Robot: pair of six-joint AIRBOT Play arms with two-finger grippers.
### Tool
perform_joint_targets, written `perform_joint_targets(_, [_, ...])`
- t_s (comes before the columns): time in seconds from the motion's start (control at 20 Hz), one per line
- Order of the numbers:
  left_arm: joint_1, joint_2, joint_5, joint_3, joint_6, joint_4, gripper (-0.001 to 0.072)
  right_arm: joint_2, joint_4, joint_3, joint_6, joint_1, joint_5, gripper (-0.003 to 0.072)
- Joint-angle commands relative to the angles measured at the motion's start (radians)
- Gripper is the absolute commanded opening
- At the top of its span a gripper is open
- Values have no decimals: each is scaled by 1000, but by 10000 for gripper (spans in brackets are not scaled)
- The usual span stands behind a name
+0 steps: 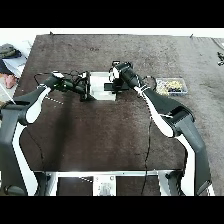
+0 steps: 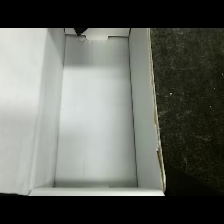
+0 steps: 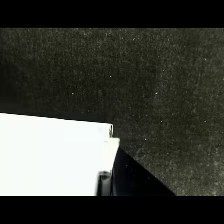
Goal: Fold the box and place the chain.
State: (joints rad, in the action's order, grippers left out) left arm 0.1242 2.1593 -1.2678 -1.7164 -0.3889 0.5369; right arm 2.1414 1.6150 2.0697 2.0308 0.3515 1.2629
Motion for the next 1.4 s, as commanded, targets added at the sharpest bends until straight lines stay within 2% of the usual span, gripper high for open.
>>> perform_joint_targets(0.0, [-1,1,0,0,-3,1,354,0,5,0,10,1,-17,72])
perform_joint_targets(0.1, [-2,1,0,0,-3,2,355,-3,5,0,9,1,-18,246])
perform_joint_targets(0.15, [-2,1,0,0,-3,1,354,-6,5,0,8,1,-12,290])
perform_joint_targets(0.5, [-2,1,0,0,-3,2,354,-75,5,0,-66,0,87,291])
perform_joint_targets(0.8, [-2,1,0,0,-3,2,355,-249,51,-11,-233,-27,83,291])
perform_joint_targets(0.9, [-1,1,0,0,-3,2,355,-359,69,-83,-281,-48,-3,290])
perform_joint_targets(1.0, [-1,1,0,0,-3,2,354,-480,82,-190,-310,-63,-143,290])
perform_joint_targets(1.15, [-2,1,0,0,-3,2,354,-631,117,-402,-307,-104,-346,290])
perform_joint_targets(1.35, [-2,1,0,0,-3,2,355,-737,116,-697,-224,-246,-607,290])
